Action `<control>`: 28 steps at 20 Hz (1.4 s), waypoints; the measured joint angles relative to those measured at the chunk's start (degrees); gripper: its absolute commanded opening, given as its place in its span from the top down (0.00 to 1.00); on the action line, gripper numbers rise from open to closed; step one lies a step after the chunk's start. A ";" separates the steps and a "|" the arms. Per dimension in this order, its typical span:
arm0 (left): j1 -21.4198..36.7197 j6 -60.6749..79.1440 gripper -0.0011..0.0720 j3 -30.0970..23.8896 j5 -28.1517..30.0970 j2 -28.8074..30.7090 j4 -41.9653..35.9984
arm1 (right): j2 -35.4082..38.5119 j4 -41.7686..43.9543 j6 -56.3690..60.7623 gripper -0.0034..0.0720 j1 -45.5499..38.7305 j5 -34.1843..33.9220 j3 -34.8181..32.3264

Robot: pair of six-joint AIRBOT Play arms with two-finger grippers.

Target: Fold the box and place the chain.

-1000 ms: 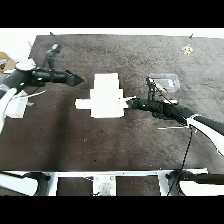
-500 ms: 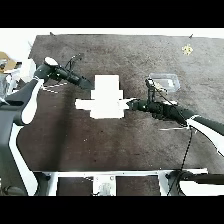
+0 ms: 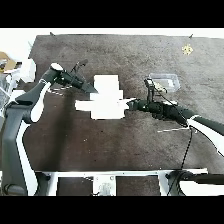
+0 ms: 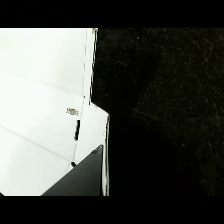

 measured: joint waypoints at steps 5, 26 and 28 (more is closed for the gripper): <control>-1.38 0.72 0.59 0.04 -1.31 -0.63 0.20 | 0.00 0.00 -0.37 0.95 0.00 0.00 0.00; -1.62 29.70 0.97 4.20 0.26 -0.48 -3.54 | 11.13 -3.02 -9.16 0.46 -11.19 6.27 -0.02; -1.62 34.64 0.97 4.48 2.36 -0.48 -3.50 | 11.47 -4.00 -9.31 0.46 -11.89 6.91 -0.02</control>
